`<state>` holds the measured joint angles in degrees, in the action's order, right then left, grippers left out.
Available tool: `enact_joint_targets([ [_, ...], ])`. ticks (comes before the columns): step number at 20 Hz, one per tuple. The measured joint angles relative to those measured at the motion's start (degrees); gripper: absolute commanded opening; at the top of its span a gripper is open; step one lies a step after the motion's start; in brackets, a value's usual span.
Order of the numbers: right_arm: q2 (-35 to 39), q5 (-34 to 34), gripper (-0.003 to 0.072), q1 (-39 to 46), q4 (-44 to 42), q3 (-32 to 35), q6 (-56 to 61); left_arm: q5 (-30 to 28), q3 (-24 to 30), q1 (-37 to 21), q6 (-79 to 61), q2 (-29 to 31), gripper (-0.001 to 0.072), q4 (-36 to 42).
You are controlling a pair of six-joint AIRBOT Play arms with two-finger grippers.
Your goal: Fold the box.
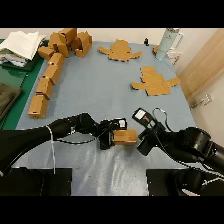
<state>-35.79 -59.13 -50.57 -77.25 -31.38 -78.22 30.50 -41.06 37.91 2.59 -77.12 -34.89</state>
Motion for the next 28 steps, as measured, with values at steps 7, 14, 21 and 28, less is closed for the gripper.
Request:
enact_joint_targets([
  [7, -4.0, -7.5, 0.0054, 8.1, 7.7, -2.8, 25.6, 0.0, 0.0, 0.0, 0.0, 0.0, 0.0436, 0.0],
  [14, -10.1, -3.2, 0.0053, 15.7, 5.7, -5.5, 32.9, -0.4, 0.0, -0.2, 5.4, 1.6, 0.0436, -0.9],
  [21, -15.1, 0.6, 0.0053, 16.7, 4.6, -5.8, 35.8, -0.6, 0.0, -8.3, 17.7, 6.9, 0.0436, -6.2],
  [28, -16.5, 3.4, 0.0053, 16.8, 4.5, -5.8, 36.2, -8.1, -1.5, -31.6, 30.7, 6.3, 0.0436, -14.3],
])
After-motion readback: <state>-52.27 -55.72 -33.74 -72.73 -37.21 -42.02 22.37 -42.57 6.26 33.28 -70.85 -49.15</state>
